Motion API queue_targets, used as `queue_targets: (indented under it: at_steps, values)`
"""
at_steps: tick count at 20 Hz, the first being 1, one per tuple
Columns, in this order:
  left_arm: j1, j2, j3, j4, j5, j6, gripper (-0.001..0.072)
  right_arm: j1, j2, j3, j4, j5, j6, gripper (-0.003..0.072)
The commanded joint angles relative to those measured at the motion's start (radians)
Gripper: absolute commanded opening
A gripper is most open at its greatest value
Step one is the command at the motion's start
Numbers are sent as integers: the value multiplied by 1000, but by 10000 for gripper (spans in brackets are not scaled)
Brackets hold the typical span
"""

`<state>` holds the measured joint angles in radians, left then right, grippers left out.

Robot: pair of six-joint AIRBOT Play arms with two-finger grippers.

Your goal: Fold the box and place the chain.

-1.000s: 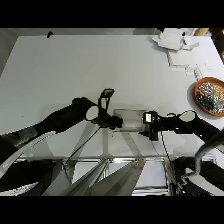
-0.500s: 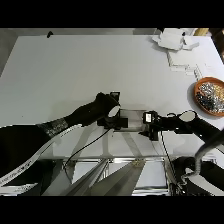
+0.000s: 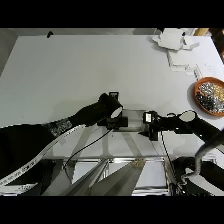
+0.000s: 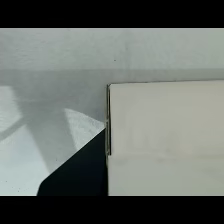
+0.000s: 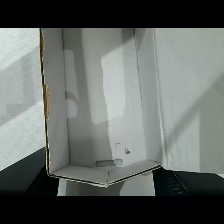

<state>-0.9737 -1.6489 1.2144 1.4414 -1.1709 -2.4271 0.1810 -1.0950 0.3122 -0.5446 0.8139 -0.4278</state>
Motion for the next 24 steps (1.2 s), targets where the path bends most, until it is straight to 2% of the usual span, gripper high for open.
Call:
queue_targets:
  at_steps: [1,3,6,10,12,14,15,16,17,18,24]
  values:
    - [-2,-9,0,8,3,-2,0,0,0,0,-1,-2,0,402]
    - [-2,-11,0,8,4,-5,1,0,0,0,0,-2,0,402]
    - [0,-11,0,7,3,-5,92,0,0,0,-1,-2,0,402]
    - [0,-11,0,7,3,-4,80,0,0,0,0,-2,0,402]
    - [1,-11,0,6,2,0,1,0,0,0,-1,-2,0,402]
    - [3,-11,0,3,3,0,1,0,0,0,-1,-2,0,402]
    - [3,-10,0,3,3,0,13,0,0,0,-1,-2,0,402]
    - [3,-8,0,3,0,0,64,0,0,0,-1,-2,0,402]
    - [3,-4,0,3,-9,1,146,0,0,0,-1,-2,0,402]
    - [8,2,0,-2,-24,7,170,0,0,0,-1,-2,0,402]
    - [96,103,0,-122,-80,275,171,0,0,0,-1,-2,0,402]
